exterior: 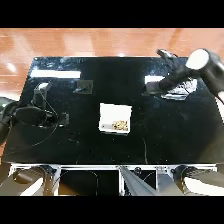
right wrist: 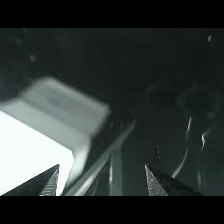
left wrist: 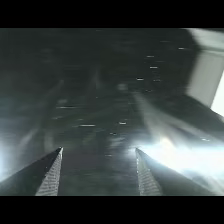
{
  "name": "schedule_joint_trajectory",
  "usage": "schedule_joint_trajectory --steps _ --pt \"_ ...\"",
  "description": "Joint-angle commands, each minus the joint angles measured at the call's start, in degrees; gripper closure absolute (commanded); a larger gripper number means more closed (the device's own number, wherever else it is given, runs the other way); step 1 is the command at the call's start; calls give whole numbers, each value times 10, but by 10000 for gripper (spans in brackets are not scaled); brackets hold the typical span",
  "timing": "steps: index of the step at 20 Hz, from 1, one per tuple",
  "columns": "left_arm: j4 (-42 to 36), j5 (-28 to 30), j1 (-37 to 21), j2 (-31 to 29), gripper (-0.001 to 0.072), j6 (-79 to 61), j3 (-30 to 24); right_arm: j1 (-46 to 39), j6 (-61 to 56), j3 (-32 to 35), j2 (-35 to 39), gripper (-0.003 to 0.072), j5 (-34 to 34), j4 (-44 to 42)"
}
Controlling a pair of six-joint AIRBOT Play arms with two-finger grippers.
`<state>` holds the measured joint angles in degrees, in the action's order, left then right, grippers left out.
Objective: Fold the box and place the chain.
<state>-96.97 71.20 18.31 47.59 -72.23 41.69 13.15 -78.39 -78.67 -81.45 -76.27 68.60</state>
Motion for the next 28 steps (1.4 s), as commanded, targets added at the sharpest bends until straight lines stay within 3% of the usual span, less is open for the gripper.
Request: schedule_joint_trajectory --steps 1,6,9,14,28 --pt "-92 -61 -15 -22 157 -35 -34 48 117 -131 -117 65 2 -24" --pt "-87 -113 37 -22 153 -59 -34 100 227 -139 -145 65 -62 -34" --pt "-87 -129 42 -21 153 -57 -34 106 224 -139 -145 66 -100 -81" --pt "-87 -134 42 -21 153 -58 -34 128 216 -130 -144 65 -143 -86" --pt "-87 -138 42 -19 154 -57 -34 188 238 -68 -99 64 -135 -35"
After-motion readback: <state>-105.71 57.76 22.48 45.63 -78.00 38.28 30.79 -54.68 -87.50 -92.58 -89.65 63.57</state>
